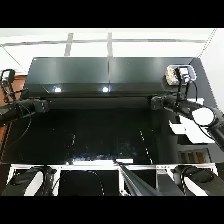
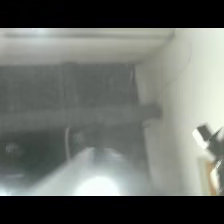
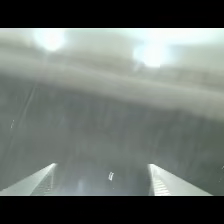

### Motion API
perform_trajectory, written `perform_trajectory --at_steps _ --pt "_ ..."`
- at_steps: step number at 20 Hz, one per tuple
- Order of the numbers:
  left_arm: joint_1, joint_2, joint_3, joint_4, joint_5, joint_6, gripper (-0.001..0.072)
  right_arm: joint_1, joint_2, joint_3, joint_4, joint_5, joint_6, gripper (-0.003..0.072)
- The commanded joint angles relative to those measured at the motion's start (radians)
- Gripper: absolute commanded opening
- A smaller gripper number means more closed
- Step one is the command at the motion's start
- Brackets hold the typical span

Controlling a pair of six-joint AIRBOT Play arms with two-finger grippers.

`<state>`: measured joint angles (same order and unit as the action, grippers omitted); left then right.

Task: Fold the box and place the chain.

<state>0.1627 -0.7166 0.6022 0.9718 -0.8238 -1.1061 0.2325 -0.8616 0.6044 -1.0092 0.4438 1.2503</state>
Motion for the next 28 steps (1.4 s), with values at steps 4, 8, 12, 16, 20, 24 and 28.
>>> perform_trajectory --at_steps 4,8,12,16,20,24,28 --pt "-0.002 -0.057 0.000 -0.033 -0.008 0.003 0.0708 -0.456 -0.024 0.089 -0.356 0.191 0.320 0.0720" --pt "-0.002 -0.108 0.000 -0.034 -0.028 0.002 0.0708 -0.962 -0.069 0.204 -0.433 0.335 0.264 0.0720" --pt "-0.002 -0.150 0.000 -0.034 -0.027 0.003 0.0708 -1.233 -0.260 0.331 -0.319 0.463 0.051 0.0720" --pt "-0.002 -0.168 0.000 -0.034 -0.024 0.003 0.0708 -1.252 -0.538 0.509 -0.218 0.688 -0.169 0.0720" --pt "-0.002 -0.168 0.000 -0.034 -0.045 0.002 0.0708 -1.242 -0.752 0.721 -0.222 0.819 -0.192 0.0720" --pt "-0.002 -0.168 0.000 -0.035 -0.055 0.002 0.0708 -1.241 -0.833 0.776 -0.225 0.837 -0.253 0.0720" --pt "-0.002 -0.168 0.000 -0.034 -0.052 0.002 0.0708 -1.239 -0.838 0.775 -0.237 0.878 -0.349 0.0587"
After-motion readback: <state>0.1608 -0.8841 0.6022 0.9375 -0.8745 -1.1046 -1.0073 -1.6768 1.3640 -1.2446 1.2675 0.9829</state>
